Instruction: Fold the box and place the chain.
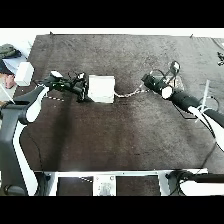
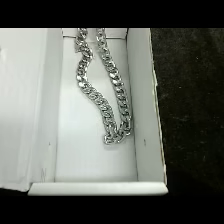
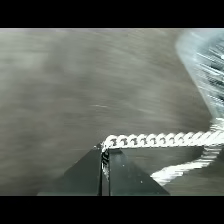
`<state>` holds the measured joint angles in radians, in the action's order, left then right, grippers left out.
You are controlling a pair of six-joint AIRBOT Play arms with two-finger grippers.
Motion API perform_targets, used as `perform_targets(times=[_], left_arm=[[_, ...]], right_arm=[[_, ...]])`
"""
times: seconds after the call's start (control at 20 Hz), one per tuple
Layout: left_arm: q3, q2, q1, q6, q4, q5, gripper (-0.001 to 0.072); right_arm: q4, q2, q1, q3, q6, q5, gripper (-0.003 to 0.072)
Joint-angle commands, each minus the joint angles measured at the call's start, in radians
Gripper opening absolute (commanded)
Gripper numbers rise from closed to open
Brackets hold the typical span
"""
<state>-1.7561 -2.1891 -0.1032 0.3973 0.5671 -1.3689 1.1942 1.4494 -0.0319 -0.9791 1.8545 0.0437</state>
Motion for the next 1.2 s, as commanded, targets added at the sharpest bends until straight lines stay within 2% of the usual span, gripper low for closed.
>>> perform_targets(times=[0.0,0.2,0.4,0.55,0.85,1.15], left_arm=[[-0.001,0.000,0.001,0.000,0.000,0.000,0.0416],[-0.001,0.000,0.001,0.000,0.000,0.000,0.0415],[-0.001,0.000,0.001,0.000,0.000,0.000,0.0415],[-0.001,0.000,0.001,0.000,0.000,0.000,0.0415],[-0.001,0.000,0.001,0.000,0.000,0.000,0.0415],[-0.001,0.000,0.001,0.000,0.000,0.000,0.0415]], right_arm=[[0.069,-0.158,-0.097,-0.001,-0.003,-0.001,-0.0010],[0.104,-0.281,-0.233,-0.001,-0.002,-0.091,-0.0011],[0.103,-0.288,-0.367,-0.018,-0.002,-0.214,-0.0011],[0.103,-0.240,-0.434,-0.063,-0.002,-0.272,-0.0011],[0.101,-0.044,-0.475,-0.166,0.058,-0.283,-0.0011],[0.105,0.023,-0.478,-0.272,0.050,-0.300,-0.0011]])
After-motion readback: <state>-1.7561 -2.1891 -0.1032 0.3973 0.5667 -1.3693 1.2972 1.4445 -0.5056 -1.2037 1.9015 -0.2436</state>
